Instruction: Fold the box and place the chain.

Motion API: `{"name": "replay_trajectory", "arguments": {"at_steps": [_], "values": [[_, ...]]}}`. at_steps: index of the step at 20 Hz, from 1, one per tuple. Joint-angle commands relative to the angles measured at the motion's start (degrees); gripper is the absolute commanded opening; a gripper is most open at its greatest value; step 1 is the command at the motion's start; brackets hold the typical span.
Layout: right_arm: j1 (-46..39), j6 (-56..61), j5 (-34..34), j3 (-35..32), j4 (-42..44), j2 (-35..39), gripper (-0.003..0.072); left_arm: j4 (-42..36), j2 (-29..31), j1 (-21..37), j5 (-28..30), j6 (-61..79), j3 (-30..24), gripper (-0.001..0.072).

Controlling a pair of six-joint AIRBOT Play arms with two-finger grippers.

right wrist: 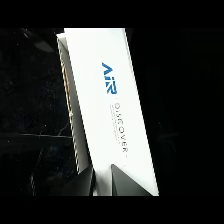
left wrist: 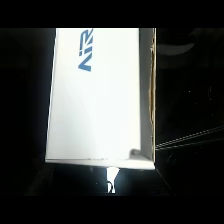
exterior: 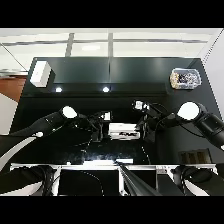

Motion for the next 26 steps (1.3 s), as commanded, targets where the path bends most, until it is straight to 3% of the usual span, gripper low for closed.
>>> {"name": "replay_trajectory", "arguments": {"at_steps": [1,2,3,26], "values": [[0.0,0.0,0.1,0.0,0.0,0.0,0.0086,0.0,0.0,0.0,0.0,0.0,0.0,0.0475],[0.0,0.0,0.3,0.0,0.0,0.0,0.0088,0.0,0.0,0.0,0.0,0.0,0.0,0.0475],[0.0,0.1,0.4,0.0,0.0,0.0,0.0144,0.0,0.0,0.0,0.0,0.0,0.0,0.0475],[0.1,1.1,-0.2,-2.1,0.0,0.0,0.0143,0.0,0.0,0.0,0.0,0.0,0.0,0.0475]]}}
